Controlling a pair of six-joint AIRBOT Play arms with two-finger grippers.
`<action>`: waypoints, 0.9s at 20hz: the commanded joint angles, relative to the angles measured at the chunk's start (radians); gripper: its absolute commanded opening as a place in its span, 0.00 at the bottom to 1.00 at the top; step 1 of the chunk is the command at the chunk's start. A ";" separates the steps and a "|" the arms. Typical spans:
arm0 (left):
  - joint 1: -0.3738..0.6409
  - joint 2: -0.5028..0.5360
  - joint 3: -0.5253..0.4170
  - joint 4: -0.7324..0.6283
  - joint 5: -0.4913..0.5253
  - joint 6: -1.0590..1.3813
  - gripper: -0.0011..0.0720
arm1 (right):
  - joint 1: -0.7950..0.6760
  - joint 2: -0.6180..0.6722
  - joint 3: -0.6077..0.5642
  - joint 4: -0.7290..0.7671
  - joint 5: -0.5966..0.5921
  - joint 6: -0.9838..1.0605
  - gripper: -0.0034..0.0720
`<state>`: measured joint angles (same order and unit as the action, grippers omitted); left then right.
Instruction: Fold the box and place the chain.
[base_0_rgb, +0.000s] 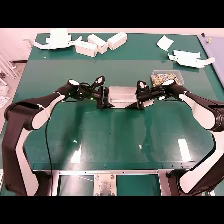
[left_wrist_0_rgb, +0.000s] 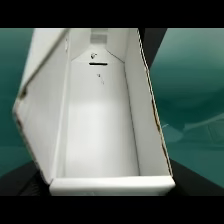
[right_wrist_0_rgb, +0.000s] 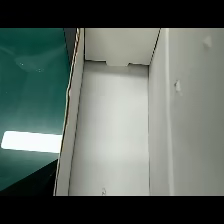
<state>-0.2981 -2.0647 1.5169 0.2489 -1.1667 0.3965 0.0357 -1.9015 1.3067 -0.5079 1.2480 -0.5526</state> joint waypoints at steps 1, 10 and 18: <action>0.001 -0.001 0.003 0.034 -0.023 -0.016 0.98 | 0.000 0.001 0.000 0.003 -0.005 0.002 0.83; 0.001 0.000 0.005 0.051 -0.019 -0.048 0.98 | 0.000 0.001 0.000 0.003 -0.005 0.002 0.83; 0.016 0.000 0.025 0.104 0.000 -0.109 0.98 | 0.000 0.001 0.000 0.003 -0.005 0.002 0.83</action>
<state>-0.2840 -2.0647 1.5307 0.3244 -1.1790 0.3130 0.0360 -1.9015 1.3067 -0.5026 1.2404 -0.5507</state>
